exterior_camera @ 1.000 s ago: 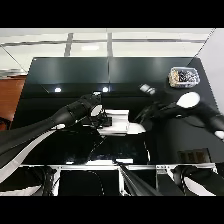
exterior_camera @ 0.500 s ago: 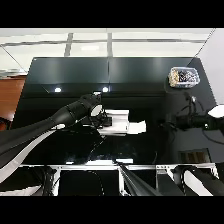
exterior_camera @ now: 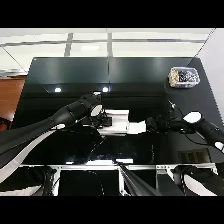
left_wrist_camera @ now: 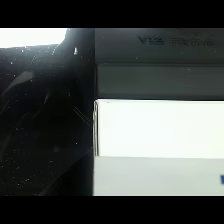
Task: Fold the box and place the chain.
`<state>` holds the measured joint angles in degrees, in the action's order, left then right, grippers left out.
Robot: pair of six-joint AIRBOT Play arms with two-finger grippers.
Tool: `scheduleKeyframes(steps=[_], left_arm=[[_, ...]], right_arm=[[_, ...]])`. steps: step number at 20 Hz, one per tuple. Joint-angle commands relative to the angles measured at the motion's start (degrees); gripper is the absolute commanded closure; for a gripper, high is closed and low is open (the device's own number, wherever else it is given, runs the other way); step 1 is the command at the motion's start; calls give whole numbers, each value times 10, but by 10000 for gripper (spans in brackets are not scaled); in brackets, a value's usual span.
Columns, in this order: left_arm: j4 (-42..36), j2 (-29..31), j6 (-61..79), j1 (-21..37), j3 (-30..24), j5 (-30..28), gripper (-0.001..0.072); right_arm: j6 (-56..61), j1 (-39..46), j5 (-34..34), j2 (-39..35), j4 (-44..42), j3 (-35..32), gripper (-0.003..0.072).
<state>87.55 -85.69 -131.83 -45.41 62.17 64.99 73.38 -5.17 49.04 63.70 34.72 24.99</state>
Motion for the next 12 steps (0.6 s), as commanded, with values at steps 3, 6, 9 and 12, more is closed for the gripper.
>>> scheduleKeyframes(steps=[3, 6, 9, 12], left_arm=[[0, 0, 0, 0, 0, 1, 682], [0, 0, 0, 0, 0, 0, 683], [0, 0, 0, 0, 0, 1, 682], [0, 0, 0, 0, 0, 0, 682]], right_arm=[[-16, -29, 16, 30, -18, 34, 671], [-26, -29, 54, 30, -20, 54, 670], [-41, -29, 87, 30, -22, 80, 243], [-57, -33, 96, 30, -61, 86, 239]])
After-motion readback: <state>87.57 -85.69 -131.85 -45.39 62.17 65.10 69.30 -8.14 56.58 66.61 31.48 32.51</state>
